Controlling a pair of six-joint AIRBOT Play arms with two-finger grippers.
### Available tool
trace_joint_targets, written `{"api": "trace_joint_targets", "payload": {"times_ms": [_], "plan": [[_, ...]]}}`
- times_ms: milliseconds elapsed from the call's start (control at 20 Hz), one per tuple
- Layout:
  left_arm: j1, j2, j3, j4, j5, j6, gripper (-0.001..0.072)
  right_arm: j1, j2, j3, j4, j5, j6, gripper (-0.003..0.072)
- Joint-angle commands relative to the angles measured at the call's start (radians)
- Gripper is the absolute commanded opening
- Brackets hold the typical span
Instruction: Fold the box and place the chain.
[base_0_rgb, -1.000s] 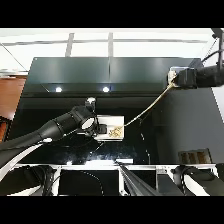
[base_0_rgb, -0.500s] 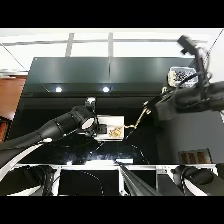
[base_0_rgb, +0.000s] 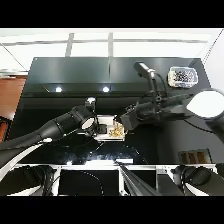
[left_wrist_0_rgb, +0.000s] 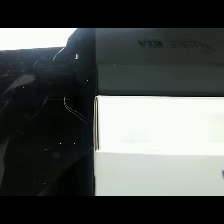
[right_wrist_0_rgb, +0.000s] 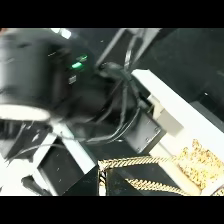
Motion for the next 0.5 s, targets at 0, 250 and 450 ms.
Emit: {"api": "trace_joint_targets", "payload": {"times_ms": [0,250,450], "plan": [[0.001,0.000,0.000,0.000,0.002,0.000,0.0030,0.019,-0.091,-0.031,0.013,-0.071,-0.006,0.0041],[0.001,0.000,0.000,0.000,0.002,0.000,0.0029,-0.020,-0.110,-0.035,-0.040,-0.033,-0.008,0.0433],[0.001,0.000,0.000,0.000,0.002,0.001,0.0030,-0.230,-0.024,-0.036,-0.207,0.090,-0.023,0.0432]]}}
